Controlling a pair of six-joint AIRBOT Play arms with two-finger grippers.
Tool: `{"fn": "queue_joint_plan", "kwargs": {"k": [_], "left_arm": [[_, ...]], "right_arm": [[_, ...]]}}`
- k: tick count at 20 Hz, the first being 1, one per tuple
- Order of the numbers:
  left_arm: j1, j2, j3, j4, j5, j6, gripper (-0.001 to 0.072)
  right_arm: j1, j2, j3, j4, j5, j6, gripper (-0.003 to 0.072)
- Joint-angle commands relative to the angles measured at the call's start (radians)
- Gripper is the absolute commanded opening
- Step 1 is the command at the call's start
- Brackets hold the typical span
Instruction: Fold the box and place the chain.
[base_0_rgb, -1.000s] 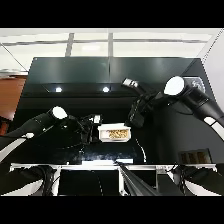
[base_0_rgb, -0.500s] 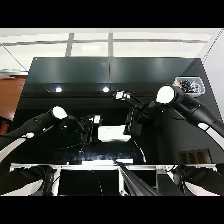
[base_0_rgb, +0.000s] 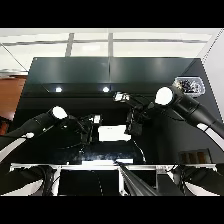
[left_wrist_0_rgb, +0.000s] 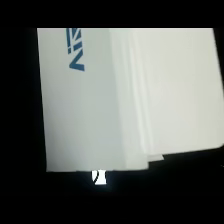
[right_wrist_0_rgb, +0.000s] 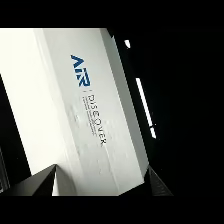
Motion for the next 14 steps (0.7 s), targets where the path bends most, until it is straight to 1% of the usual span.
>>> {"fn": "queue_joint_plan", "kwargs": {"k": [1,7,12,14], "left_arm": [[0.000,-0.001,0.001,0.000,0.000,0.000,0.0481],[0.000,-0.001,0.001,0.000,0.000,0.000,0.0481],[0.000,-0.001,0.001,0.000,0.000,-0.004,0.0481],[0.000,-0.001,0.001,0.000,0.000,-0.004,0.0481]], "right_arm": [[0.028,-0.001,0.000,-0.047,-0.011,0.000,0.0694],[0.055,-0.001,0.000,-0.055,-0.056,0.008,0.0694],[0.055,0.006,0.000,-0.034,0.024,0.012,0.0698],[0.055,0.024,0.001,-0.030,0.037,0.017,0.0698]]}}
